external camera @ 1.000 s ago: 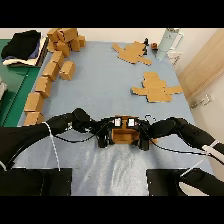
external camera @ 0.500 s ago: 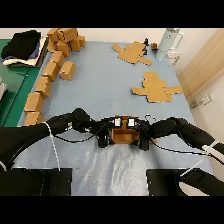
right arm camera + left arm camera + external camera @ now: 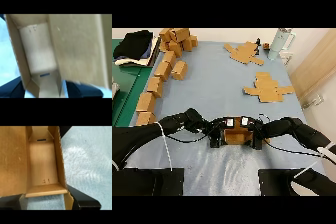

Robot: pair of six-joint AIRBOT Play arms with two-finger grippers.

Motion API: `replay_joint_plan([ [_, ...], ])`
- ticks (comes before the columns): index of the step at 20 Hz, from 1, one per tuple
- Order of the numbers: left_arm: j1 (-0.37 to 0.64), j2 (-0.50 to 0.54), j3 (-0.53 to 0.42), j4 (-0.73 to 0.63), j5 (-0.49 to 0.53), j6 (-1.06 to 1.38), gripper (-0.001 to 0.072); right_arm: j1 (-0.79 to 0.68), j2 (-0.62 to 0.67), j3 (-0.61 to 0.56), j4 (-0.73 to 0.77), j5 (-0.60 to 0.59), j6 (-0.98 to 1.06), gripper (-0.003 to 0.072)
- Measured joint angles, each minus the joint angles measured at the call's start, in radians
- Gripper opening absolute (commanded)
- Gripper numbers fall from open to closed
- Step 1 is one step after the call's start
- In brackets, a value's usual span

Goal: Fold the box.

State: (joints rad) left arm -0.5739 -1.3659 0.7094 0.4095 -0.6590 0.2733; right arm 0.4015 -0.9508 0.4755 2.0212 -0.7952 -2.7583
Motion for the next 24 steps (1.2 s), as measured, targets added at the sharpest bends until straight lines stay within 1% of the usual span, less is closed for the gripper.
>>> replay_joint_plan([
  [2,0.0,0.0,0.0,0.0,0.0,0.0,0.0476,-0.005,0.058,0.0,-0.063,-0.034,0.076,0.0704],
  [4,-0.001,0.0,0.0,0.005,-0.011,0.007,0.0476,-0.009,0.126,0.001,-0.104,-0.094,0.127,0.0704],
  [6,-0.001,0.0,0.0,0.004,-0.009,0.007,0.0476,-0.007,0.195,0.001,-0.106,-0.194,0.175,0.0704],
  [9,-0.001,0.0,0.0,0.003,-0.006,0.004,0.0476,-0.009,0.278,0.0,-0.082,-0.287,0.335,0.0686],
  [12,-0.001,0.0,0.0,0.002,-0.004,0.003,0.0476,-0.009,0.316,-0.002,-0.058,-0.323,0.648,0.0686],
  [14,-0.001,0.0,0.0,0.002,-0.002,0.003,0.0476,-0.009,0.322,-0.006,-0.04,-0.314,0.895,0.0687],
  [17,-0.001,0.0,0.0,0.002,-0.001,0.003,0.0476,-0.009,0.315,-0.008,0.021,-0.224,1.193,0.0679],
  [18,-0.001,0.0,0.0,0.002,0.0,0.002,0.0476,-0.009,0.309,-0.008,0.034,-0.183,1.273,0.0462],
  [19,-0.001,0.0,0.0,0.002,0.0,0.002,0.0476,-0.009,0.3,-0.008,0.045,-0.15,1.341,0.0053],
  [20,-0.001,0.0,0.0,0.002,0.0,0.002,0.0476,-0.009,0.285,-0.005,0.06,-0.116,1.404,0.0005],
  [22,-0.001,0.0,0.0,0.002,0.0,0.002,0.0476,-0.008,0.243,0.016,0.095,-0.065,1.469,0.0005],
  [24,-0.001,0.0,0.0,0.002,0.001,0.002,0.0476,-0.007,0.175,0.057,0.124,-0.035,1.462,0.0005],
])
